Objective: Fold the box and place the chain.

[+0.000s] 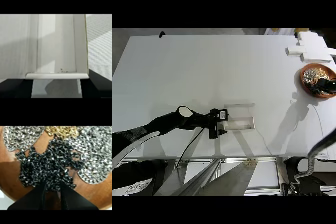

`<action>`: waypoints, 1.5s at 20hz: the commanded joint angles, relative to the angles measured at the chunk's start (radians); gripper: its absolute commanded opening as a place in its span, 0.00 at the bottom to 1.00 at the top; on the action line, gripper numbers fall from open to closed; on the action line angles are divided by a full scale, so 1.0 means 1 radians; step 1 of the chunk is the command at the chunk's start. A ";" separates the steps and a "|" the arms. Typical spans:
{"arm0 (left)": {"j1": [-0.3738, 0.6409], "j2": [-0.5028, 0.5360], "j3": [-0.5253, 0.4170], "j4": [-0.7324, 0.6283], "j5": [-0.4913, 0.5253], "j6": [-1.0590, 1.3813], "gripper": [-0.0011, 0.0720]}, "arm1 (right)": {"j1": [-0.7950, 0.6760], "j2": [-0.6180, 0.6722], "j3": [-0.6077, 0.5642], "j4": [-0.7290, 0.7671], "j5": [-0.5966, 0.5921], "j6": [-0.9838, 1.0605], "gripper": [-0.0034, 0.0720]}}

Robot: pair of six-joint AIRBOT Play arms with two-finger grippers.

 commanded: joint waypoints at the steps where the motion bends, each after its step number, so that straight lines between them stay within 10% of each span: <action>1: 0.000 0.000 0.000 0.000 0.000 0.000 0.24 | 0.011 -0.023 0.001 0.063 -0.011 -0.059 0.28; 30: 0.000 0.000 0.000 0.000 0.000 0.000 0.24 | 0.011 -0.050 0.001 -0.010 0.069 -0.020 0.18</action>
